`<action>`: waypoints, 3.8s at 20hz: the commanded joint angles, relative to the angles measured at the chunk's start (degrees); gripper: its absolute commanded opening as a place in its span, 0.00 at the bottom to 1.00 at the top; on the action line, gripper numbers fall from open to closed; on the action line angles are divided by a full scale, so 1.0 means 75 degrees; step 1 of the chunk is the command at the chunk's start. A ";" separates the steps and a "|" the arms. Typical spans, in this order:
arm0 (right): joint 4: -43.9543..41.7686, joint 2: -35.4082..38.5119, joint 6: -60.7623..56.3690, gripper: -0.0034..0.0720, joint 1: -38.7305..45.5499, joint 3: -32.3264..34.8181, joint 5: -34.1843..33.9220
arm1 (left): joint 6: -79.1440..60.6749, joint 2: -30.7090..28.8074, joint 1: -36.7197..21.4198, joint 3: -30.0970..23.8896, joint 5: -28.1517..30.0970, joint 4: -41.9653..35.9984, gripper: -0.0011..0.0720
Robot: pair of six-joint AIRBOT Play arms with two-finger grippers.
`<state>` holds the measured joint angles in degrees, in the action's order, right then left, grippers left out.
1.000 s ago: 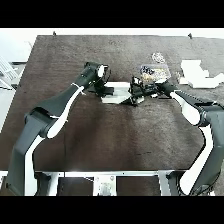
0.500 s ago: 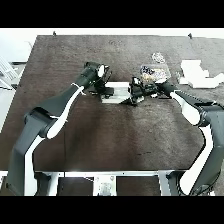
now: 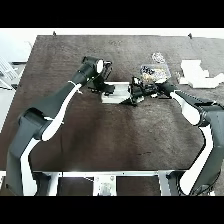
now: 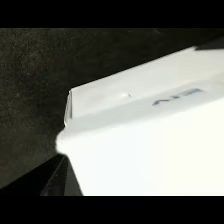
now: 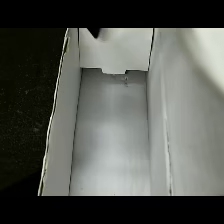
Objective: Fold the box and place the chain.
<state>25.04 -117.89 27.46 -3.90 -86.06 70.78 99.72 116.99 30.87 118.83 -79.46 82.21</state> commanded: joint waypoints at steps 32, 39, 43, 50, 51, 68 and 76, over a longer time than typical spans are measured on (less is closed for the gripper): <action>0.0003 -0.0003 0.0003 0.82 0.0006 -0.0003 0.0003 | -1.5183 -0.0740 -0.2369 -0.4109 0.2789 -0.6560 1.00; 0.0003 -0.0003 0.0006 0.82 0.0006 -0.0003 0.0003 | -1.5370 -0.0717 -0.2369 -0.4109 0.2643 -0.6685 1.00; 0.0003 -0.0003 0.0003 0.82 0.0006 -0.0003 0.0003 | -1.5507 -0.0702 -0.2369 -0.4109 0.2387 -0.6738 1.00; 0.0003 -0.0003 0.0003 0.81 0.0006 -0.0003 0.0003 | -1.5956 -0.0417 -0.2366 -0.4100 0.2270 -0.7495 1.00; 0.0003 -0.0003 0.0003 0.82 0.0006 -0.0003 0.0003 | -1.5991 -0.0373 -0.2366 -0.4100 0.2267 -0.7603 1.00; 0.0003 -0.0003 0.0003 0.81 0.0006 -0.0003 0.0003 | -1.6556 0.0006 -0.2323 -0.4083 0.2369 -0.8061 1.00; 0.0003 -0.0003 0.0003 0.82 0.0006 -0.0003 0.0003 | -1.6754 0.0157 -0.2279 -0.4086 0.2407 -0.8242 1.00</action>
<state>25.08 -117.89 27.51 -3.90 -86.06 70.81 -25.04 117.84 13.74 88.14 -61.56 20.78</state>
